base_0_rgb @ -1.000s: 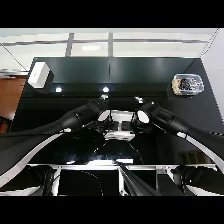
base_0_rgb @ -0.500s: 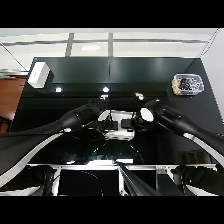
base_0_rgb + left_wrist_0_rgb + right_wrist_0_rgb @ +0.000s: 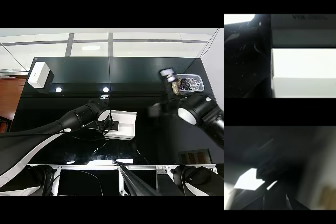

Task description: Fold the box and place the chain.

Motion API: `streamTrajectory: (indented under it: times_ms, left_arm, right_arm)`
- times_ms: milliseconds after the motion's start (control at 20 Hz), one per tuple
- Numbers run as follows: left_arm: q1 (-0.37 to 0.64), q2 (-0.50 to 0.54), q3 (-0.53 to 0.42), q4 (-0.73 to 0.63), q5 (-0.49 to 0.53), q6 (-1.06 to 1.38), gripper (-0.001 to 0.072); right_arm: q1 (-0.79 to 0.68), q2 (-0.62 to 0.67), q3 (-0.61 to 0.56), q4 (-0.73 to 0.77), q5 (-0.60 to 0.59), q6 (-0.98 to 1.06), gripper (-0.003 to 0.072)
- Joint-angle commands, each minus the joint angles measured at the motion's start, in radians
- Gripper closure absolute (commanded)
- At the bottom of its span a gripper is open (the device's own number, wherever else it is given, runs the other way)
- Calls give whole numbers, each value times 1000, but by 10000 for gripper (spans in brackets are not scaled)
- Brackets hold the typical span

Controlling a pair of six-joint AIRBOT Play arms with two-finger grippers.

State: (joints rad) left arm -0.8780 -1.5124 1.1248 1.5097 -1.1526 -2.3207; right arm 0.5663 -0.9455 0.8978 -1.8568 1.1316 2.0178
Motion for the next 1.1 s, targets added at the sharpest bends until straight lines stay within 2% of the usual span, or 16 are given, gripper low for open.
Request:
streamTrajectory:
  times_ms: [0,100,150,200,300,350,400,450,500,550,700,850,950,1000,1050]
  left_arm:
    - [1,0,0,-3,0,1,680]
    - [1,0,0,-3,0,1,680]
    - [1,0,0,-2,0,1,679]
    - [1,0,0,-2,0,1,680]
    - [1,0,0,-3,0,1,680]
    - [1,0,0,-3,0,1,679]
    - [1,0,0,-3,0,1,680]
    - [1,0,0,-3,1,1,680]
    - [1,0,0,-3,2,1,680]
    - [1,0,0,-3,3,1,679]
    - [1,0,0,-3,0,1,680]
    - [1,0,0,-3,0,1,679]
    - [1,0,0,-3,0,1,679]
    - [1,0,0,-3,1,1,680]
    - [1,0,0,-2,4,1,680]
  right_arm:
    - [-175,11,-47,-357,-283,25,361]
    - [-359,-68,-44,-338,-464,31,361]
    - [-441,-116,-24,-303,-489,61,361]
    - [-525,-176,14,-240,-476,104,361]
    - [-675,-297,103,-24,-441,116,360]
    - [-735,-359,151,97,-433,88,329]
    - [-777,-413,192,216,-430,2,18]
    - [-805,-475,248,343,-404,-188,-34]
    - [-817,-531,306,426,-360,-344,-34]
    - [-822,-589,369,444,-309,-416,-34]
    - [-822,-711,505,433,-264,-429,-34]
    - [-822,-780,573,433,-267,-430,-33]
    - [-821,-807,579,452,-268,-453,-31]
    - [-821,-817,579,454,-261,-459,61]
    - [-821,-826,579,453,-253,-463,191]
